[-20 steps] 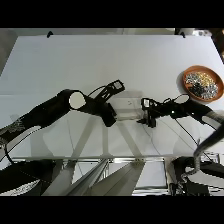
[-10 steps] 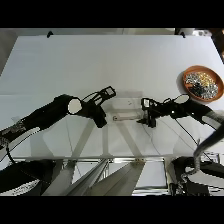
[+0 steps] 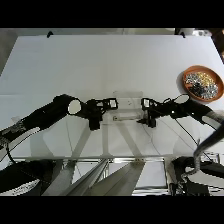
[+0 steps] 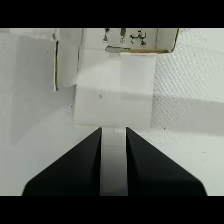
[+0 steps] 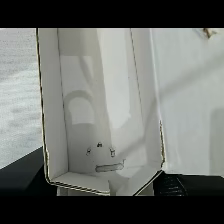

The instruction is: Fold the box and place the chain.

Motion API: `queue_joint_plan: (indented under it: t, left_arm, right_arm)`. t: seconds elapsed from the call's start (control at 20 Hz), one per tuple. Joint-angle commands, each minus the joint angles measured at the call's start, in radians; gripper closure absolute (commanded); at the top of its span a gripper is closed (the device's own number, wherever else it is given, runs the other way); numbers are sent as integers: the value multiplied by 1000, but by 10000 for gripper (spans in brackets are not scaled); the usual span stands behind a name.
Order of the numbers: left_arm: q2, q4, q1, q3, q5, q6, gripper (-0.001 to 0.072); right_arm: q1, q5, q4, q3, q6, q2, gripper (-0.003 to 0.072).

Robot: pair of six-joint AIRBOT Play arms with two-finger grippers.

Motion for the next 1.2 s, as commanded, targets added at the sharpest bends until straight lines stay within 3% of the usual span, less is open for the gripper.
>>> queue_joint_plan:
  t: [0.0, 0.4, 0.8, 0.9, 1.15]
  left_arm:
    - [0, 3, 1, 0, 20, 124, 533]
    - [0, -69, 0, 0, 112, 205, 533]
    - [-25, -95, -12, 0, 113, 301, 539]
    - [-30, -94, -9, 0, 112, 282, 570]
    - [-30, -82, 18, 0, 114, 226, 564]
  right_arm:
    - [0, 0, 0, 1, 0, 1, 280]
    - [0, 0, 0, 1, 0, 1, 280]
    - [0, 0, 0, 1, 0, 1, 280]
    - [0, 0, 0, 1, 0, 1, 280]
    - [0, 0, 0, 1, 0, 1, 280]
